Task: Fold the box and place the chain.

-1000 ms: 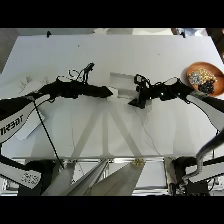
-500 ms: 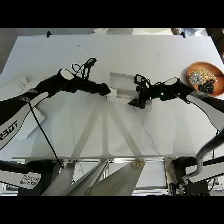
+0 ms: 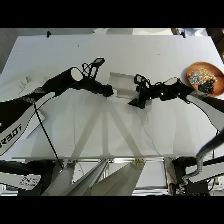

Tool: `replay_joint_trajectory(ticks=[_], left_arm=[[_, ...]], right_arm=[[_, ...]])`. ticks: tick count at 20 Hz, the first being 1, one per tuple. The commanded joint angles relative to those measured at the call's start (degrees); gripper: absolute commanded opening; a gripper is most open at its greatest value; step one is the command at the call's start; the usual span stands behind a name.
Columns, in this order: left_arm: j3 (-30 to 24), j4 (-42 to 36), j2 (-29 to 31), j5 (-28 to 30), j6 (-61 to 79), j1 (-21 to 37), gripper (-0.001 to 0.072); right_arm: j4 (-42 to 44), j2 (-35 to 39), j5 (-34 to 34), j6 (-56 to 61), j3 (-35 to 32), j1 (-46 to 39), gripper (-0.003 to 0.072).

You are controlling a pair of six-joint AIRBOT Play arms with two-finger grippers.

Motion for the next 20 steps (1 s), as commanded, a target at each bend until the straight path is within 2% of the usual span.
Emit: replay_joint_trajectory(ticks=[1,2,3,6,11,15,18,20], left_arm=[[0.2,6.2,-0.1,0.0,-6.5,-1.4,0.0561],[0.4,7.2,-0.1,-0.3,-8.2,-1.6,0.0484],[1.2,9.5,-0.2,-1.3,-9.7,-2.2,0.0439],[6.9,18.3,-2.1,-6.6,-16.5,-3.8,0.044],[14.3,22.2,-6.0,-13.2,-24.3,-5.3,0.0441],[17.0,29.8,-8.5,-18.3,-31.7,-7.0,0.0441],[17.0,30.1,-8.6,-18.4,-36.8,-7.6,0.0398],[17.1,29.5,-8.6,-18.6,-39.3,-7.8,0.0401]], right_arm=[[0.0,0.0,0.0,0.0,0.0,0.0,0.0456],[0.0,0.0,0.0,0.0,0.0,0.0,0.0456],[0.0,0.0,0.0,0.0,0.0,0.0,0.0456],[0.0,0.0,0.0,0.0,0.0,0.0,0.0456],[0.0,0.0,0.0,0.0,0.0,0.0,0.0456],[0.0,0.0,0.0,0.0,0.0,0.0,0.0456],[0.0,0.0,0.0,0.0,0.0,0.0,0.0456],[0.0,0.0,0.0,0.0,0.0,0.0,0.0456]])
